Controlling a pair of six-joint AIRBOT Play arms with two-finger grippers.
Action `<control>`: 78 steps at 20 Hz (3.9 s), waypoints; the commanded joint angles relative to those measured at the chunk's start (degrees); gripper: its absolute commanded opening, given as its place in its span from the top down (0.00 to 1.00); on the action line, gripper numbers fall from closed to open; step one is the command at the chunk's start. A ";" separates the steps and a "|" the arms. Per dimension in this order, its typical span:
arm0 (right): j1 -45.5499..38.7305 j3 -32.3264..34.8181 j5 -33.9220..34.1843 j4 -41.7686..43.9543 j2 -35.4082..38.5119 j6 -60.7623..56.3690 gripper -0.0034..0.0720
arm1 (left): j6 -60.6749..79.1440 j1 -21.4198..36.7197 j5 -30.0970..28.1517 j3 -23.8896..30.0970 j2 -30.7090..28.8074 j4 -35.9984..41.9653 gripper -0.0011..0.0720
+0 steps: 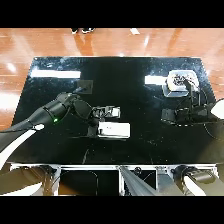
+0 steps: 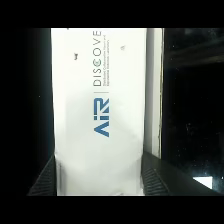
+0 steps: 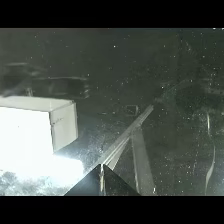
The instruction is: Fold the box and place the chain.
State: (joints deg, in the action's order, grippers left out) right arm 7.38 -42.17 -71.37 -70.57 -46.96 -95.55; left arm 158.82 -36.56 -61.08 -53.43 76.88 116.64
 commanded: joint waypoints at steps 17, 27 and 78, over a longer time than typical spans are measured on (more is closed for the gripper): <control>-0.04 -0.07 1.14 0.00 0.00 0.87 0.92 | -15.76 24.17 -0.33 -6.67 -2.80 -5.46 0.96; -0.02 -0.07 1.36 0.09 0.00 0.85 0.92 | -26.03 60.50 7.02 -15.72 3.15 -4.98 0.96; 0.13 -7.15 8.52 -16.50 -13.09 4.26 0.92 | -70.75 20.09 11.76 11.26 -26.73 -12.68 0.96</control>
State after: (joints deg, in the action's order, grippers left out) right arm 7.51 -49.56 -62.61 -87.05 -60.01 -91.26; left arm 88.86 -16.38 -49.87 -42.48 50.24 104.90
